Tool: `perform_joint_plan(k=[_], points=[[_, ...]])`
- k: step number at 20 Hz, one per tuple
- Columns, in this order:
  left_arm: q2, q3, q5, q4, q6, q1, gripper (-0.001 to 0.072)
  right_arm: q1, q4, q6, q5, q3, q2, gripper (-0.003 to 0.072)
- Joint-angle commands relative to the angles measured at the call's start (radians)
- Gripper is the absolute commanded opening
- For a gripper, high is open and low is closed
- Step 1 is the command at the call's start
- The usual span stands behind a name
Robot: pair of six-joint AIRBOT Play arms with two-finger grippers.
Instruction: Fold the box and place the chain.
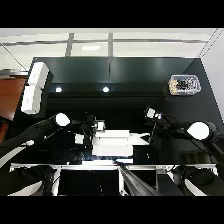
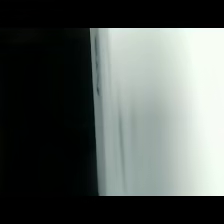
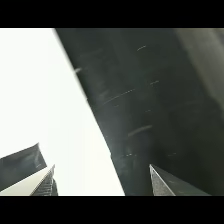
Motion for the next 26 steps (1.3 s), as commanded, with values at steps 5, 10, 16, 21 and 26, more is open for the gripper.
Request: perform_joint_plan(k=[5, 10, 16, 21, 26], points=[[0.0, 0.006, 0.001, -0.007, -0.025, 0.038, 0.0031, 0.072, 0.084, -0.208, 0.074, -0.007, -0.095, 0.0688], [-0.003, 0.006, 0.002, -0.007, -0.025, 0.038, 0.0031, 0.235, 0.051, -0.21, -0.093, -0.007, -0.136, 0.0688], [-0.004, 0.006, 0.002, -0.007, -0.025, 0.038, 0.0031, 0.298, 0.022, -0.211, -0.111, -0.026, -0.137, 0.0688], [-0.004, 0.006, 0.002, -0.007, -0.026, 0.038, 0.0031, 0.341, 0.018, -0.213, -0.107, -0.032, -0.137, 0.0688], [-0.004, 0.006, 0.002, -0.007, -0.026, 0.038, 0.0031, 0.406, 0.019, -0.213, -0.21, -0.032, -0.206, 0.0688]])
